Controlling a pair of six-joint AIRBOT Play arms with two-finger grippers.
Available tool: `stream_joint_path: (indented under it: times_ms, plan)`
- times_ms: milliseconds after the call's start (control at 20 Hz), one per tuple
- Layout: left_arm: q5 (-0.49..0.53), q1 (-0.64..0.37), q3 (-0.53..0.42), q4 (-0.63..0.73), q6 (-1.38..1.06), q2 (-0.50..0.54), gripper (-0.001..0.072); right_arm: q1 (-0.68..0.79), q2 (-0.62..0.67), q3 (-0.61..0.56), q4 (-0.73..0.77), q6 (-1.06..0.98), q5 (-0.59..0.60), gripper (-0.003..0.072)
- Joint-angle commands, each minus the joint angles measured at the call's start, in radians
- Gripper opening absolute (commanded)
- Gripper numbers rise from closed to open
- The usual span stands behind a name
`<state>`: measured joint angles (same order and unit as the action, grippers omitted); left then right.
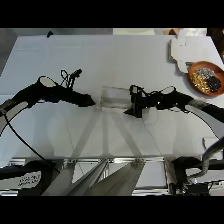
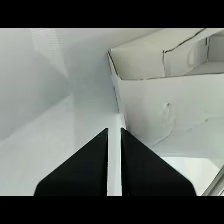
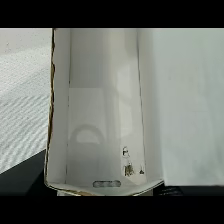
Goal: Fold the box and place the chain.
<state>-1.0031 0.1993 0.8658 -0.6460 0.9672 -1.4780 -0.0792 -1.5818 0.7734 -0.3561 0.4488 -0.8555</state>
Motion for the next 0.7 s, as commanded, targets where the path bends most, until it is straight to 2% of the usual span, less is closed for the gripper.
stream_joint_path:
  times_ms: [0,50,100,350,550,650]
  plan:
    - [0.026,-0.012,0.000,0.018,-0.016,0.017,0.0194,-0.001,0.001,0.001,0.000,0.000,0.000,0.0457]
    - [0.023,-0.014,0.000,0.031,-0.025,0.017,0.0305,-0.001,0.001,0.001,0.000,0.000,0.000,0.0457]
    - [0.024,-0.014,0.000,0.041,-0.026,0.017,0.0362,-0.001,0.001,0.001,0.000,0.000,0.000,0.0457]
    - [0.024,-0.012,0.000,0.139,-0.117,0.016,0.0364,-0.001,0.001,0.001,0.000,0.000,0.000,0.0457]
    - [0.033,-0.011,-0.001,0.144,-0.164,0.003,0.0370,-0.001,0.001,0.001,0.000,0.000,0.000,0.0457]
    - [0.035,-0.010,-0.001,0.140,-0.164,-0.011,0.0422,-0.001,0.001,0.001,0.000,0.000,0.000,0.0457]
